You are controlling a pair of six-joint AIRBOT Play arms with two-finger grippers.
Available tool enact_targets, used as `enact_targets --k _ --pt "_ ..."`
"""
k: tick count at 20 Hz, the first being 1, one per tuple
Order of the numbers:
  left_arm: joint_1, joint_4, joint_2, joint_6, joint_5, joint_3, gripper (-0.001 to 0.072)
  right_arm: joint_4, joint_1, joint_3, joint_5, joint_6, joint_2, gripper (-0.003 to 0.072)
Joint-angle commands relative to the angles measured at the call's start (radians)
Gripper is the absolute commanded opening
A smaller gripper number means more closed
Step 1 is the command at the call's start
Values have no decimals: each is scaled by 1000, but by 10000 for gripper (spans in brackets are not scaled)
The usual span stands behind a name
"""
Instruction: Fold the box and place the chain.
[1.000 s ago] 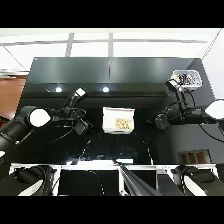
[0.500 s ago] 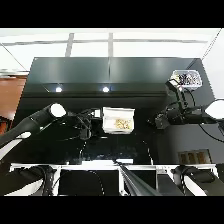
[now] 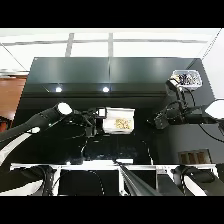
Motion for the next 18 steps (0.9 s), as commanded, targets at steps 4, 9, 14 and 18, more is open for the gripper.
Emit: enact_targets --k 4,9,14,18 --pt "-11 -8 -21 1 32 17 702 6 0 0 0 0 1 353" --pt "-3 -3 -25 4 28 40 699 6 0 0 0 0 1 353" --pt "-6 -18 -26 117 -85 57 689 6 0 0 -1 0 1 354" --pt "-8 -20 -26 105 -97 57 452 5 0 0 -2 0 1 353"
